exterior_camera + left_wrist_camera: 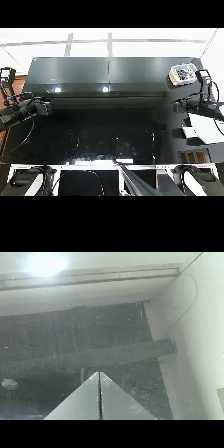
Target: Fold the box and place the chain.
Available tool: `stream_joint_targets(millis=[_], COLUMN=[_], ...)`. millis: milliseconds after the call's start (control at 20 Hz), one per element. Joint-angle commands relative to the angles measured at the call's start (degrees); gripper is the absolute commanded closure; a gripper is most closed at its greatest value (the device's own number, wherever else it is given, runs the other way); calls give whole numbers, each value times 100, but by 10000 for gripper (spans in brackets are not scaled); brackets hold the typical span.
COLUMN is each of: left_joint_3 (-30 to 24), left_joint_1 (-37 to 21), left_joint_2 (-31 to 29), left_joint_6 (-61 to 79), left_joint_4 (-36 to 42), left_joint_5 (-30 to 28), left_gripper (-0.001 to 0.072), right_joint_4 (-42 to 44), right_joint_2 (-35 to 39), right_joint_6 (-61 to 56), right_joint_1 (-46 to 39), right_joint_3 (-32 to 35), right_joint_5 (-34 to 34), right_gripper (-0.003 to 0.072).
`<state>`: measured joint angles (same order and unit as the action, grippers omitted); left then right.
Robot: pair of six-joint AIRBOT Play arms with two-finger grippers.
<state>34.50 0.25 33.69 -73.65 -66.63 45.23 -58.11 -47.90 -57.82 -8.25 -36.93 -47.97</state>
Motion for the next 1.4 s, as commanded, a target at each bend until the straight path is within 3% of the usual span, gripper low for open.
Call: stream_joint_targets(millis=[0, 550, 650, 750, 950, 1000, 1050, 1100, 1150, 1250, 1350], left_joint_3=[0, -2, -2, -2, -13, -13, -11, -7, -4, 4, 4], left_joint_1=[-4, 0, 15, 17, 20, 33, 107, 236, 404, 695, 835], left_joint_2=[4, 7, 7, 74, 680, 944, 1222, 1484, 1757, 2210, 2564], left_joint_6=[0, -13, -11, -13, -13, -4, -7, -9, 9, -28, -192], left_joint_4=[-2, 90, 321, 505, 1279, 1530, 1685, 1733, 1762, 1759, 1700], left_joint_5=[-2, -50, -407, -852, -870, -833, -820, -787, -750, -505, -79], left_gripper=[683, 682, 683, 682, 681, 646, 350, -3, 2, 3, 3], right_joint_4=[2, 11, 326, 739, 1561, 1720, 1904, 2063, 2094, 1521, 544], right_joint_2=[0, 0, 0, 0, -7, -20, -59, -142, -258, -503, -1029], right_joint_6=[-2, 0, -2, -28, -28, -28, -28, -28, -7, 70, -693], right_joint_1=[4, 4, 4, 4, 4, 7, 4, 4, 7, -46, -717], right_joint_3=[-2, -2, -2, -2, -2, -2, -2, -2, -2, -15, -297], right_joint_5=[-2, 46, 494, 1449, 3486, 3748, 3856, 3860, 3740, 3379, 3217], right_gripper=[668, 668, 669, 668, 668, 668, 656, 336, -22, -27, -25])
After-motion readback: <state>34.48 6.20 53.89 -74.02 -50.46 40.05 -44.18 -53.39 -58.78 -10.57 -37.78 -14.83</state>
